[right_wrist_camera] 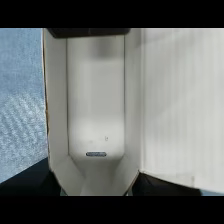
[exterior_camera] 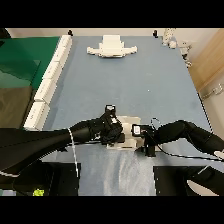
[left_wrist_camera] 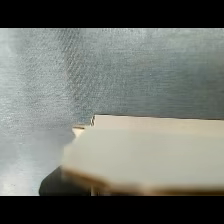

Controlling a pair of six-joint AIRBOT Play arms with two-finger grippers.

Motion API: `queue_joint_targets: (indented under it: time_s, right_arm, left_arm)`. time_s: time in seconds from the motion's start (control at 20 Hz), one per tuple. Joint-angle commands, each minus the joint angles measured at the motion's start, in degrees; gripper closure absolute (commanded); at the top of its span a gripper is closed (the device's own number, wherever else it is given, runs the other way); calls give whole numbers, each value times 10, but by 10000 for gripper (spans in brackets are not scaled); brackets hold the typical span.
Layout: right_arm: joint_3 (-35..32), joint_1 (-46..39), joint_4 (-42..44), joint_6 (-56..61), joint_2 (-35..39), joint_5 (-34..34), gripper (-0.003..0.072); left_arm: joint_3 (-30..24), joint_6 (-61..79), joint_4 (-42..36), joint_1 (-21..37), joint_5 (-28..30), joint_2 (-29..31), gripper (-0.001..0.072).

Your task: Fold the box.

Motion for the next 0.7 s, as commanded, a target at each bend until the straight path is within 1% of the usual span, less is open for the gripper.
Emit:
queue_joint_targets:
  time_s: [0.0, 0.05, 0.15, 0.25, 0.35, 0.5, 0.55, 0.6, 0.65]
  right_arm:
    - [0, 0, 2, 0, 0, 0, 152]
    - [0, 0, 2, 0, 0, 0, 152]
    - [0, 0, 2, 0, 0, 0, 153]
    - [0, 0, 2, 0, 0, 0, 152]
    - [0, 0, 2, 0, 0, 0, 152]
    - [0, 0, 2, 0, 0, 0, 153]
    - [0, 0, 2, 0, 0, 0, 152]
    - [0, 0, 2, 0, 0, 0, 152]
    - [0, 0, 2, 0, 0, 0, 152]
  left_arm:
    - [0, -2, -1, 0, 1, 0, 217]
    - [0, -9, -2, 0, 0, 1, 117]
    - [1, -8, -5, 0, -5, 9, 117]
    - [10, 8, -5, 0, -32, 35, 117]
    - [33, 31, -2, 0, -76, 77, 117]
    - [54, 56, -3, 0, -119, 154, 120]
    - [54, 56, -3, 0, -118, 174, 319]
    - [54, 71, 0, 0, -116, 191, 678]
    - [54, 94, 2, 1, -109, 199, 692]
